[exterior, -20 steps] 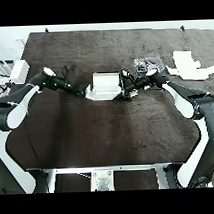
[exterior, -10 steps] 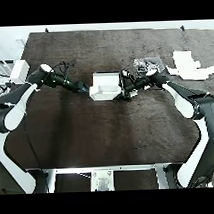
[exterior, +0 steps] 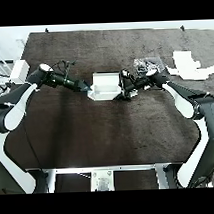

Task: Fold the box and place the chain.

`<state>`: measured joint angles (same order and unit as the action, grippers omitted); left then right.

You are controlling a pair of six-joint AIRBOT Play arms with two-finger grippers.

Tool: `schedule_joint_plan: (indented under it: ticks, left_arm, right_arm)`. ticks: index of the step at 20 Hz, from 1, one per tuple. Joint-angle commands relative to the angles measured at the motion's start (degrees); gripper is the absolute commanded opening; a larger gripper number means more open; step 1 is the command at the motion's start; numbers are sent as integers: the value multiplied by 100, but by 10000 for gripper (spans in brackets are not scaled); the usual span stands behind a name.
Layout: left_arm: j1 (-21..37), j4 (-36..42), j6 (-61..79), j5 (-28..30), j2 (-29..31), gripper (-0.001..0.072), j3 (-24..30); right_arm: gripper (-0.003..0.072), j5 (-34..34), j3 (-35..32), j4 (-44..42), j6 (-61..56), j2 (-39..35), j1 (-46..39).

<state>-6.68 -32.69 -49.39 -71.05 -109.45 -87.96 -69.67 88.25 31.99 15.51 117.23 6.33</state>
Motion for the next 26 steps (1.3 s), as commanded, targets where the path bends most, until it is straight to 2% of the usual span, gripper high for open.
schedule_joint_plan:
  ticks: [1,6,26]
  left_arm:
    - [0,48,35,-7,-11,489,-4]
    - [-2,39,59,103,-33,489,160]
    - [0,448,96,177,-15,490,144]
  right_arm:
    - [585,-2,-2,-2,-2,2,7]
    - [585,-2,-2,-2,-2,2,7]
    - [584,-2,-2,-4,-2,2,7]
